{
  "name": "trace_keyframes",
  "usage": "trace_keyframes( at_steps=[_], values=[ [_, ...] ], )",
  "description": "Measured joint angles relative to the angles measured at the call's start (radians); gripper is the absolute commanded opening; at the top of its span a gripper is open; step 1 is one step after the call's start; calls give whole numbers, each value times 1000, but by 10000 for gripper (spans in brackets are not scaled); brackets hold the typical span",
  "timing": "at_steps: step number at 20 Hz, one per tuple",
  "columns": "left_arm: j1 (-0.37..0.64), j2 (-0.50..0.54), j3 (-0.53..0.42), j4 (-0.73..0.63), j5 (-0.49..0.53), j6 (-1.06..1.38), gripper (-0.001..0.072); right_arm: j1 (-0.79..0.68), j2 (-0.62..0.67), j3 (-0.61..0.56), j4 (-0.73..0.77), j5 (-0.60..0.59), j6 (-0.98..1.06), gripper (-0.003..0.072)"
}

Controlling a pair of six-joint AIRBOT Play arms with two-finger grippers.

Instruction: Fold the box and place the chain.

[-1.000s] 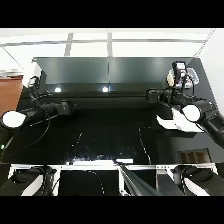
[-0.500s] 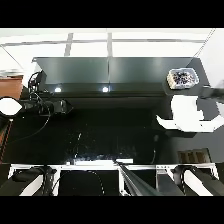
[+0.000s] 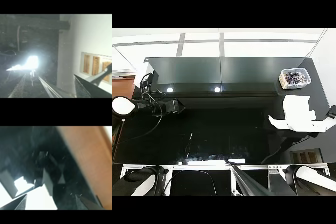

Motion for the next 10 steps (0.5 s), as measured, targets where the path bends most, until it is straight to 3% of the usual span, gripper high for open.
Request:
trace_keyframes(
  at_steps=[1, 3, 4, 5, 10],
  values=[
    [0, -6, 0, -3, -2, -1, 713, -6, -16, 3, 6, 20, -24, 687],
    [0, -22, 0, -7, -10, -15, 713, -13, -35, 10, 13, 42, -56, 324],
    [0, -31, 0, -10, -11, -19, 713, -14, -40, 16, 17, 49, -62, 102],
    [0, -40, 0, -13, -14, -25, 713, -16, -45, 26, 21, 60, -66, 8],
    [0, -60, 0, -21, -15, -32, 713, -19, -41, 58, 63, 139, -85, 13]
  ],
)
